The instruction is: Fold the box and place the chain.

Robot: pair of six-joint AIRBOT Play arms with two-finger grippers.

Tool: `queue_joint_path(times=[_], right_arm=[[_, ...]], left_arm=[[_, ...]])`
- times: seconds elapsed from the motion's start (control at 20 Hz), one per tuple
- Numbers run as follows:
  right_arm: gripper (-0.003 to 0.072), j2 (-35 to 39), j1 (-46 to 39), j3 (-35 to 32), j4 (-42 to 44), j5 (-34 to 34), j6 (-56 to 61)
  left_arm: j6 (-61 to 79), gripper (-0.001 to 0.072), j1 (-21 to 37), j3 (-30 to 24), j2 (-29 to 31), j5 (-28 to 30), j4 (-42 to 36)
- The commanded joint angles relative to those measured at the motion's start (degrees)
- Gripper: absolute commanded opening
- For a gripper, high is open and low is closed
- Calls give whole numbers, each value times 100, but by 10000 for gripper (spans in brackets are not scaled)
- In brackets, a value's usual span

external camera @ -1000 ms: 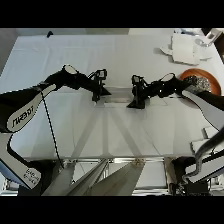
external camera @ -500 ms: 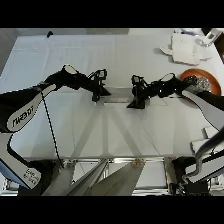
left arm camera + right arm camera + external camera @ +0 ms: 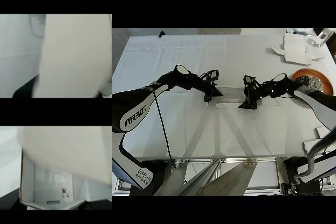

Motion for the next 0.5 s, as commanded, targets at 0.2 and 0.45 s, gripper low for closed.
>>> queue_joint_path(times=[0.2, 0.45], right_arm=[[571, 4, 0, 4, -2, -28, 20], [571, 4, 0, 4, 0, -26, 17]], left_arm=[[22, 279, 22, 15, 79, 116, -140], [22, 280, 28, 15, 439, 404, -133]])
